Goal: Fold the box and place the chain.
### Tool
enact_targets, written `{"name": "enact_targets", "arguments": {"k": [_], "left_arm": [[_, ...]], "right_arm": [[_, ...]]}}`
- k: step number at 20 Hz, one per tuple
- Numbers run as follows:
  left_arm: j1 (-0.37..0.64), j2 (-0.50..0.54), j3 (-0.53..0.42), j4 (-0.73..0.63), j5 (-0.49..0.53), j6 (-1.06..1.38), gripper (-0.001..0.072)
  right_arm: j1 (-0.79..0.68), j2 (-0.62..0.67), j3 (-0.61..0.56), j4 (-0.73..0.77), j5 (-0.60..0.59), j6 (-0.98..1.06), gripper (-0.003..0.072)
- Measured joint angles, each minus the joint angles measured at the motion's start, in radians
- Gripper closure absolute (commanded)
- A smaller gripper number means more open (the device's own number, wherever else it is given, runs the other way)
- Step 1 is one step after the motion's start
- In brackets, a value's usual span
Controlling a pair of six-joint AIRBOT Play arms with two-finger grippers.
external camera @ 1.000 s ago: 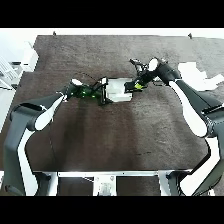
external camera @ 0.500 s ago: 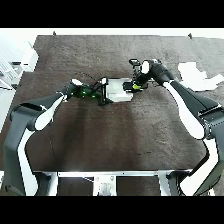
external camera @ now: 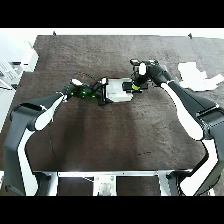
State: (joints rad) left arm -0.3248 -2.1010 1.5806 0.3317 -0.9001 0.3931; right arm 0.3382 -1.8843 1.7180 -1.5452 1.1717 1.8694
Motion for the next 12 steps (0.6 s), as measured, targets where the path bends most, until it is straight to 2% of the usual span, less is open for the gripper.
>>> {"name": "enact_targets", "arguments": {"k": [12], "left_arm": [[0.000,0.000,0.000,0.000,0.001,0.000,0.0382]], "right_arm": [[0.026,-0.010,0.000,-0.073,0.019,0.103,0.0322]]}}
